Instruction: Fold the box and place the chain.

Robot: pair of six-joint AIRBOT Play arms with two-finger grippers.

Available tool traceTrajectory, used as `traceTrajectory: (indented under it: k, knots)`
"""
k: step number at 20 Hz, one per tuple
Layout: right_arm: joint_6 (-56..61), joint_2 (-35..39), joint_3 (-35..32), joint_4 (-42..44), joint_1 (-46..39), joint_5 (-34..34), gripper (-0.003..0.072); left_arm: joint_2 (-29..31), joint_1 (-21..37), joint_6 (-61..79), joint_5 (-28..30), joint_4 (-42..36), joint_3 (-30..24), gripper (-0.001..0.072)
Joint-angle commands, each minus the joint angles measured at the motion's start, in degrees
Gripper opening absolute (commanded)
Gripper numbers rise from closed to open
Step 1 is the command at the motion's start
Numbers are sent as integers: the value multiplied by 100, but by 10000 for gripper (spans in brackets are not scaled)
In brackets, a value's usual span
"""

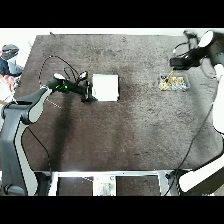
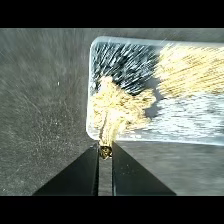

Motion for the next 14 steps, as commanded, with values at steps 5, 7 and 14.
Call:
traceTrajectory:
  k: [5,7,14]
  knots:
    - [-352,2114,7,-92,372,-1427,7,4,0,0,2,2,-2,519]
    - [-535,2592,7,-90,654,-2249,7,4,0,0,2,2,-2,519]
    - [-769,3082,7,-68,1974,-3145,7,4,0,0,-2,2,-2,519]
